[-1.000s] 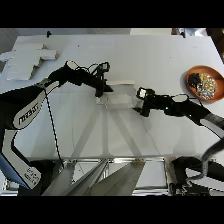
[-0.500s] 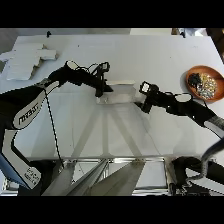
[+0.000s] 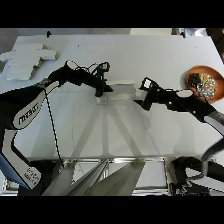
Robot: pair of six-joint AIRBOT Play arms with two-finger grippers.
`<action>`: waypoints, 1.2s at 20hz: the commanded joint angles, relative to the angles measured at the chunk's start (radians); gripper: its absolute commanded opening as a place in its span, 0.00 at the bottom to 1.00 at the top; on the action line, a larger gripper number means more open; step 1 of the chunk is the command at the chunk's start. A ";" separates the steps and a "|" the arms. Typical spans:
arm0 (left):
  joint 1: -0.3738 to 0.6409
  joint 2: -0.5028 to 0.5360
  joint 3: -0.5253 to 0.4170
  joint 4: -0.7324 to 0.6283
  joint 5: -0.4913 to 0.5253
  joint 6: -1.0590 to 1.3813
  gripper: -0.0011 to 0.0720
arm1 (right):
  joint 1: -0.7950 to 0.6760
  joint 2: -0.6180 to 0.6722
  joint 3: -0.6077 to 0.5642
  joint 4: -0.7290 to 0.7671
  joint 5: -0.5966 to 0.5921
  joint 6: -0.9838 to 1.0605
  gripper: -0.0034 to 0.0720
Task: Fold the box and place the chain.
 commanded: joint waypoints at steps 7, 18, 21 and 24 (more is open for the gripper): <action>-0.001 -0.001 0.000 0.000 0.000 0.000 0.03 | -0.009 -0.086 0.114 -0.082 0.050 -0.002 0.95; -0.001 -0.001 0.000 0.000 0.000 0.000 0.03 | -0.055 -0.237 0.276 -0.178 0.271 0.030 0.95; -0.001 -0.001 0.000 0.000 0.000 0.000 0.03 | -0.054 -0.284 0.324 -0.181 0.289 0.029 0.95; -0.001 -0.001 0.000 0.000 0.000 0.000 0.03 | -0.054 -0.320 0.371 -0.203 0.364 0.030 0.95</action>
